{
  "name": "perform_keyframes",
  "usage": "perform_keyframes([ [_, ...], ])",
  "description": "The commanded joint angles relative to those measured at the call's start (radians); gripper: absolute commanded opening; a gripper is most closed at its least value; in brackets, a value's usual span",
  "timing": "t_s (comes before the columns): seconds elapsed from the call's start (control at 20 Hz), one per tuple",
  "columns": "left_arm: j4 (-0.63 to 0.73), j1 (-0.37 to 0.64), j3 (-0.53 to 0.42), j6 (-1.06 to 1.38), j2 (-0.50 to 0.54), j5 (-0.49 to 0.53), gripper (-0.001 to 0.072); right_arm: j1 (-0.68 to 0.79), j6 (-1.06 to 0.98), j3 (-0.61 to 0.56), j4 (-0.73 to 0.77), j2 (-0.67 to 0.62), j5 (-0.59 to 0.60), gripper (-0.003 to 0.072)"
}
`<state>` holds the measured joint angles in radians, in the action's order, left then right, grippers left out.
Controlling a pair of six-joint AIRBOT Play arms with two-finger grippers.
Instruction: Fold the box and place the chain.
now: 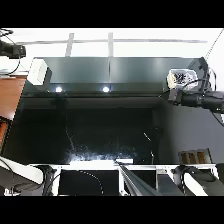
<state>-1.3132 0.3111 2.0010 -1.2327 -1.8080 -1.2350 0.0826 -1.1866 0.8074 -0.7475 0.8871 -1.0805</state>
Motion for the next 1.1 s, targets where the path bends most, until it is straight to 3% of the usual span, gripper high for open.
perform_keyframes([
  [0.0, 0.214, -0.013, -0.158, -0.092, 0.173, -0.226, 0.0026, 0.001, -0.039, 0.113, -0.236, -0.003, -0.068, 0.004],
  [0.1, 0.413, -0.07, -0.368, 0.042, 0.344, -0.18, 0.0025, 0.001, -0.11, 0.174, -0.389, -0.042, -0.162, 0.004],
  [0.25, 0.395, -0.193, -0.789, 0.089, 0.725, 0.071, 0.0025, 0.001, -0.146, 0.151, -0.51, -0.198, -0.171, 0.004],
  [0.4, 0.382, -0.267, -1.239, 0.088, 1.119, 0.284, 0.0026, 0.0, -0.165, -0.02, -0.529, -0.401, -0.027, 0.004],
  [0.5, 0.357, -0.266, -1.434, 0.071, 1.318, 0.345, 0.0025, 0.0, -0.167, -0.166, -0.536, -0.473, 0.072, 0.004],
  [0.6, 0.303, -0.24, -1.505, -0.022, 1.456, 0.335, 0.0026, 0.0, -0.166, -0.258, -0.545, -0.474, 0.096, 0.004],
  [0.75, 0.234, -0.22, -1.508, -0.031, 1.577, 0.321, 0.0026, 0.0, -0.167, -0.29, -0.55, -0.474, -0.064, 0.0039],
  [0.85, 0.214, -0.22, -1.508, -0.031, 1.625, 0.32, 0.0027, 0.0, -0.167, -0.29, -0.55, -0.474, -0.137, 0.0039],
  [1.05, 0.222, -0.22, -1.508, -0.032, 1.651, 0.315, 0.0027, 0.0, -0.167, -0.29, -0.55, -0.474, -0.15, 0.0038],
])
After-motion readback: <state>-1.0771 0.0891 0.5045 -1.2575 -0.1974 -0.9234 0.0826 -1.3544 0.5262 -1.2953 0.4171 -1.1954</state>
